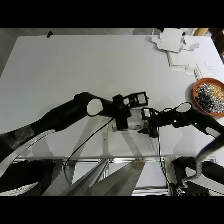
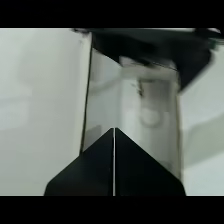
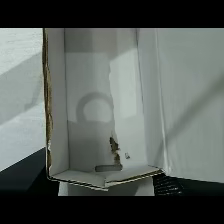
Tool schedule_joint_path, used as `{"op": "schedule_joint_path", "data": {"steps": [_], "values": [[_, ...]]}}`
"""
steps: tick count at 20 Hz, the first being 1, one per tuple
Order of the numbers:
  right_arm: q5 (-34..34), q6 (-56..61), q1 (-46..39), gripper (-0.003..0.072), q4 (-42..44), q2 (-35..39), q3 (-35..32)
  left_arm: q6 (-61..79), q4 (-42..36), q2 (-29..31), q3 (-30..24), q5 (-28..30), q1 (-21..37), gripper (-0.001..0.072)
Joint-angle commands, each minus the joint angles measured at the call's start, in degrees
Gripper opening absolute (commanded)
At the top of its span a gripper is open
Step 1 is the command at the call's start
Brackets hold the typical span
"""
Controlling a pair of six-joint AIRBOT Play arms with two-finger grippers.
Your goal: Fold the box and place the chain.
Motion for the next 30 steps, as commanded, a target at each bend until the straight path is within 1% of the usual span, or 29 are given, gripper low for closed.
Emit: {"op": "schedule_joint_path", "data": {"steps": [1,3,6,8,10,11,13,14,16,17,18,22,27,30], "values": [[0.02,-0.02,0.0,0.0414,0.0,-0.02,0.04,-2.97,-0.15,-4.52,2.38,5.73,3.37,0.0004],[0.02,-0.02,0.0,0.0414,0.0,-0.02,0.04,-4.7,-0.52,-7.39,2.38,3.85,5.07,0.0004],[0.02,-0.02,0.0,0.0414,0.0,-0.02,0.04,-6.16,-1.11,-11.72,2.38,2.27,5.35,0.0006],[0.04,-0.02,0.0,0.0414,0.0,-0.02,0.04,-6.16,-1.75,-12.61,2.38,1.95,5.38,0.0007],[0.02,-0.02,0.0,0.0414,0.0,-0.02,0.04,-6.14,-0.76,-10.43,2.38,-0.28,5.75,0.0004],[0.02,-0.02,0.0,0.0414,0.0,-0.02,0.04,-6.16,1.05,-8.2,2.38,-2.75,6.16,0.0002],[0.02,-0.02,0.0,0.0414,0.0,-0.02,0.04,-7.78,5.68,-3.04,2.38,-9.86,6.71,0.0002],[0.02,-0.02,0.0,0.0414,0.02,-0.02,0.04,-10.78,8.46,-0.63,2.38,-13.7,6.64,0.0001],[0.02,-0.02,0.0,0.0414,0.0,-0.02,0.04,-16.09,11.17,2.4,2.36,-20.7,6.25,0.0001],[0.02,-0.02,0.0,0.0414,0.0,-0.02,0.04,-16.94,11.41,3.3,2.29,-23.32,5.92,0.0001],[0.02,-0.02,0.0,0.0414,0.02,-0.02,0.04,-16.87,11.28,3.65,2.03,-24.28,5.53,0.0001],[0.02,-0.02,0.0,0.0414,0.02,-0.02,0.04,-16.61,9.66,3.69,-2.32,-22.21,4.44,0.0001],[0.02,-0.02,0.0,0.0414,0.02,-0.02,0.04,-16.57,9.86,4.13,-6.05,-22.14,5.49,0.0002],[0.02,-0.02,0.0,0.0414,0.02,-0.02,0.04,-14.05,11.06,4.37,-8.63,-21.99,5.77,0.001]]}}
